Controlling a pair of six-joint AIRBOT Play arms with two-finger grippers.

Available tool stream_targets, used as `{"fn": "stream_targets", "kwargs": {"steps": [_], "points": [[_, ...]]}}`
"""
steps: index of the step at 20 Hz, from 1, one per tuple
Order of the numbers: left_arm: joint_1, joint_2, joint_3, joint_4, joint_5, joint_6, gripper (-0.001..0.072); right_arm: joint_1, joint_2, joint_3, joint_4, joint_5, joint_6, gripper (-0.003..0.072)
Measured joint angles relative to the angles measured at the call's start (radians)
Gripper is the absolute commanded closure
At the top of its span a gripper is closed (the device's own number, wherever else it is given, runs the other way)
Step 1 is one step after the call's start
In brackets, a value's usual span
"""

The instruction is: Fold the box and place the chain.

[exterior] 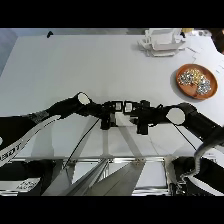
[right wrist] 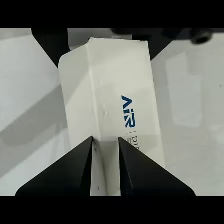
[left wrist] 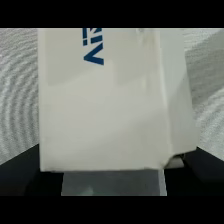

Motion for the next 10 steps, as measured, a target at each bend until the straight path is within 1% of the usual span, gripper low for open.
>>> {"fn": "stream_targets", "kwargs": {"steps": [10], "points": [[0.0, 0.0, 0.0, -0.002, 0.0, 0.0, 0.0438, 0.0, 0.014, 0.004, -0.004, -0.039, 0.026, 0.0574]]}}
